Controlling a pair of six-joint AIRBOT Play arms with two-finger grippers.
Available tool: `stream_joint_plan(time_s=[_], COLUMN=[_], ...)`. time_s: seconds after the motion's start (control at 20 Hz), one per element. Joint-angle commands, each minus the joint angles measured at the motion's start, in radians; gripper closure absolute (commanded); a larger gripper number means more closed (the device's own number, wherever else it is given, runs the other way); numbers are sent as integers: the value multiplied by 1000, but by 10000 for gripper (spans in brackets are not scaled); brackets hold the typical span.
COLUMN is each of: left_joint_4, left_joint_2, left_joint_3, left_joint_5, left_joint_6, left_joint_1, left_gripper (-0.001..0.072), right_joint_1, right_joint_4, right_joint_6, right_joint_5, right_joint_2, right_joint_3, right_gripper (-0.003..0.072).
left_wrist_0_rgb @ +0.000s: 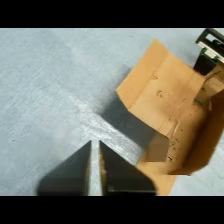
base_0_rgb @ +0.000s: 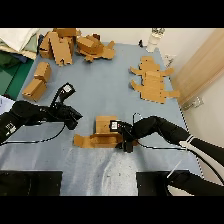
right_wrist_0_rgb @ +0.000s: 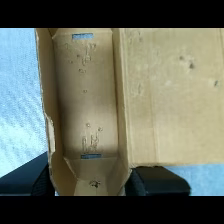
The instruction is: Fold the box.
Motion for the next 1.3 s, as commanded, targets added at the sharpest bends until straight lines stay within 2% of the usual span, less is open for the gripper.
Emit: stream_joint_plan(time_s=[0.0, 0.3, 0.4, 0.45, 0.5, 0.55, 0.65, 0.7, 1.05, 1.25], left_joint_4=[-24, -29, -27, -10, 38, 93, 166, 184, 198, 264], left_joint_2=[-50, -181, -253, -282, -301, -310, -311, -311, -311, -311], left_joint_3=[4, 144, 193, 201, 200, 197, 196, 196, 196, 196], left_joint_5=[44, -269, -452, -507, -514, -513, -509, -509, -431, -406], left_joint_6=[127, 298, 330, 382, 429, 458, 465, 465, 318, 160], left_joint_1=[2, 35, 91, 109, 109, 95, 48, 20, -175, -235], left_gripper=[406, 428, 428, 426, 424, 367, 138, 102, 101, 102], right_joint_1=[1, 1, 1, 1, 1, 1, 1, 1, 1, 1], right_joint_4=[0, 0, 0, 0, 0, 0, 0, 1, 1, 1], right_joint_6=[0, 0, 0, 0, 0, 0, 0, 0, 0, 0], right_joint_5=[0, 0, 0, 0, 0, 0, 0, 0, 0, 0], right_joint_2=[-1, -1, -1, -1, -1, -1, -1, -1, -1, -1], right_joint_3=[0, 0, 0, 0, 0, 0, 0, 0, 0, 0], right_gripper=[223, 224, 223, 224, 224, 223, 223, 224, 223, 224])
